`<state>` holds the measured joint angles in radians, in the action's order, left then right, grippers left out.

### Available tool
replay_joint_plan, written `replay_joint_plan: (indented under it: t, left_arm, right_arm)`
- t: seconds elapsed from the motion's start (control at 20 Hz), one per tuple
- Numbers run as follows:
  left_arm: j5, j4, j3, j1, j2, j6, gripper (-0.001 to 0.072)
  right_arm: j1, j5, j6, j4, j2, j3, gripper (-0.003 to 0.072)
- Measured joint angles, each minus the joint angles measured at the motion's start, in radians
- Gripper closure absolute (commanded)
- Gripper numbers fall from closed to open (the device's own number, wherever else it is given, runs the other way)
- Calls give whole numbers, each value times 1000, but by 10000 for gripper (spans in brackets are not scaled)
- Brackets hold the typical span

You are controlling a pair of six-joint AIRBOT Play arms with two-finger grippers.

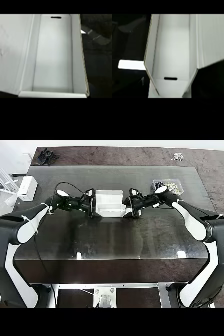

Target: Fold the box and place the chain.

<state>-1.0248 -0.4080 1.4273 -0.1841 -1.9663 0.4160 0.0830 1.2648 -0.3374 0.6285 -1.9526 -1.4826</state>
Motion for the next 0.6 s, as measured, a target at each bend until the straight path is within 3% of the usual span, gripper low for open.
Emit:
replay_joint_plan:
  t: [0.3, 0.35, 0.4, 0.45, 0.6]
  left_arm:
    - [2, 0, 1, 1, 0, 0, 198]
    - [0, -1, 1, 1, 0, 0, 198]
    - [-2, -1, 1, 1, 0, 1, 198]
    - [-3, -2, 1, 1, 0, 2, 199]
    - [-6, -2, 1, 1, 0, 2, 198]
  right_arm:
    - [-69, 31, 81, 58, 89, 0, 51]
    - [-77, 39, 92, 57, 106, -1, 271]
    - [-82, 55, 101, 55, 121, 0, 634]
    - [-83, 77, 108, 43, 134, 0, 674]
    - [-77, 153, 121, -51, 161, 0, 675]
